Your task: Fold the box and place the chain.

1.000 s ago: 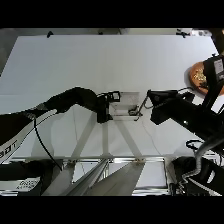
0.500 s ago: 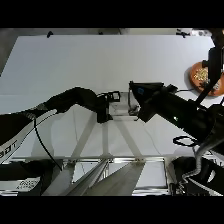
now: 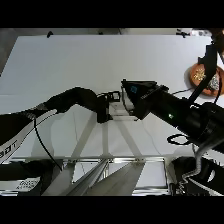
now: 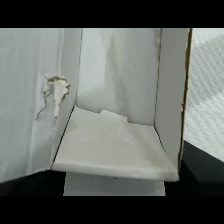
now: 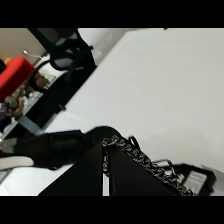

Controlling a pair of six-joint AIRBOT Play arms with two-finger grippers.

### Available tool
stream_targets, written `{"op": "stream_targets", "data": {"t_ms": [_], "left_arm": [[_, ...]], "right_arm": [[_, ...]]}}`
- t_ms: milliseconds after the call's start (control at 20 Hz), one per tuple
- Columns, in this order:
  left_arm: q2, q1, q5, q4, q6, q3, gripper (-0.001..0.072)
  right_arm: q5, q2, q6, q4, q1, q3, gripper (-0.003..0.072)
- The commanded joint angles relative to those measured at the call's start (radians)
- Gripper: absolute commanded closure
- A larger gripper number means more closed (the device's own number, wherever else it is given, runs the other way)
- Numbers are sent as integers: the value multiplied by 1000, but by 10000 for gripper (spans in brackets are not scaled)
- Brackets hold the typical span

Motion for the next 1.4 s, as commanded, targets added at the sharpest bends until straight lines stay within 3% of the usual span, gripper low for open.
{"op": "stream_targets", "data": {"t_ms": [0,250,450,1150,1200,1350], "left_arm": [[-1,0,0,0,0,0,362],[-1,0,0,0,0,0,362],[-1,0,0,0,0,0,362],[-1,0,0,0,0,0,362],[-1,0,0,0,0,0,362],[-1,0,0,0,0,0,362]], "right_arm": [[116,-38,-55,12,1,1,673],[330,-149,-122,10,-37,0,673],[337,-215,-131,2,-112,0,673],[391,-576,-132,5,-115,0,668],[390,-578,-132,4,-115,0,657],[384,-577,-135,-3,-115,0,493]]}}
